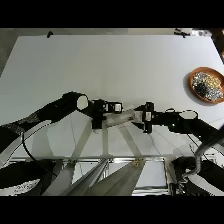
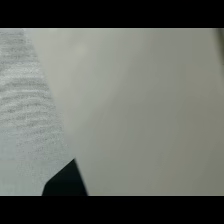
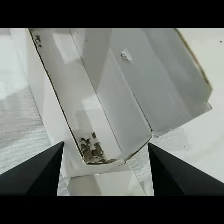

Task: Fold the box and place the chain.

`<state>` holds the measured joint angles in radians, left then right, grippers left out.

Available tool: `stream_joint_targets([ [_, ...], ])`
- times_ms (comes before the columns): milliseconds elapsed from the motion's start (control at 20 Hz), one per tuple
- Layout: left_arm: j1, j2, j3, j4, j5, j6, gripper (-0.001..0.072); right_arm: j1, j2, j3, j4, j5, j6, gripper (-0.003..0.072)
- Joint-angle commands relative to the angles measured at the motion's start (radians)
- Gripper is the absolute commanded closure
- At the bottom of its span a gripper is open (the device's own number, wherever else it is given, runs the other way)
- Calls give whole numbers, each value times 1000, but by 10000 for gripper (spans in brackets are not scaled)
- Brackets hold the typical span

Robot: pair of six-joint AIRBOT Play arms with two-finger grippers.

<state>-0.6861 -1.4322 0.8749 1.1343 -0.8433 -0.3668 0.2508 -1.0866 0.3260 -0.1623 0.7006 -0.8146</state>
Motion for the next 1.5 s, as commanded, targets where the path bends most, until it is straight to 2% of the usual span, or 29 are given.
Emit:
stream_joint_targets([
  [0,0,0,0,0,1,0,698,-2,-12,8,19,21,-25,138],
  [250,0,0,0,0,0,0,698,-2,-13,9,70,26,-32,137],
  [400,0,0,0,0,1,0,698,-2,-13,9,69,84,-27,137],
  [650,0,0,0,0,0,0,698,-2,-13,8,-20,101,91,136],
  [700,0,0,0,0,1,0,698,-2,-13,8,-20,92,134,117],
  [750,0,0,0,0,1,0,698,-6,-13,8,-19,93,154,65],
  [1000,0,0,0,0,1,0,698,-79,-13,8,-41,132,216,-27],
  [1450,0,0,0,0,1,0,698,-100,-13,17,18,135,42,-34],
])
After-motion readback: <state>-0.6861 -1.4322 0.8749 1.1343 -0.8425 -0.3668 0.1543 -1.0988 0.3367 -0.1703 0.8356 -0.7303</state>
